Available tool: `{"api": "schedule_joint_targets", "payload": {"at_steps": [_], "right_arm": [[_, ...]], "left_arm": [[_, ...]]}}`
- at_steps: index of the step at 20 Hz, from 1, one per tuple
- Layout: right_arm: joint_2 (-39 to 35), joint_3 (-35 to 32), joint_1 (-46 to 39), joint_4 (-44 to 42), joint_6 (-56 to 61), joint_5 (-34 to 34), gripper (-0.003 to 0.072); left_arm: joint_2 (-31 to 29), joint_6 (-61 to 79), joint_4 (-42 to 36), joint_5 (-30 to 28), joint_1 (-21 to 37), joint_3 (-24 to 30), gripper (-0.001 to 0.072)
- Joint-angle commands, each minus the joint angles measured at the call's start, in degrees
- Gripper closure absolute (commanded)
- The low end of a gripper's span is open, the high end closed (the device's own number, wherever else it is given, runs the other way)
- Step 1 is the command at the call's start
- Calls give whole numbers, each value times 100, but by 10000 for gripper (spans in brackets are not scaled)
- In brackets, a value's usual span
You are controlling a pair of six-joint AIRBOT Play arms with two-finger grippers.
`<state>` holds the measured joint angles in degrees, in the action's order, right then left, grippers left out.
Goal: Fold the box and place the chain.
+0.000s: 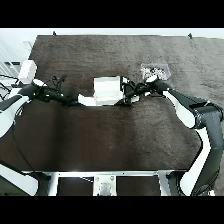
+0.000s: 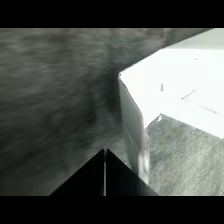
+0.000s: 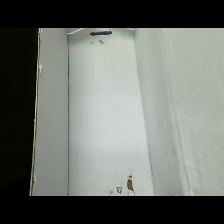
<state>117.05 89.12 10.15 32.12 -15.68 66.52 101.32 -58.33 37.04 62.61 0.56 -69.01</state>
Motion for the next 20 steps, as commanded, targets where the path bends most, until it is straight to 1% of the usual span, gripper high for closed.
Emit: {"api": "schedule_joint_targets", "payload": {"at_steps": [1,5,6,7,9,11,12,14,16,20], "right_arm": [[0,-2,2,-2,2,2,51],[0,-2,2,-2,2,2,51],[0,-2,2,-2,2,2,51],[0,-2,2,-2,2,2,51],[0,-2,2,-2,2,2,52],[0,-2,2,-2,2,2,51],[0,-2,2,-2,2,2,51],[0,-2,2,-2,2,2,51],[0,-2,2,-2,2,2,51],[0,-2,2,-2,2,2,52]], "left_arm": [[70,232,-323,-181,-256,-4,692],[20,334,-649,-205,-295,-114,687],[-17,332,-658,-190,-295,-160,556],[-31,332,-686,-151,-297,-223,466],[-42,350,-876,-50,-302,-328,552],[-42,470,-1141,98,-302,-332,557],[-42,476,-1178,166,-302,-332,612],[-42,479,-1222,243,-321,-332,610],[-42,481,-1224,247,-402,-332,457],[-42,474,-1228,153,-553,-332,455]]}}
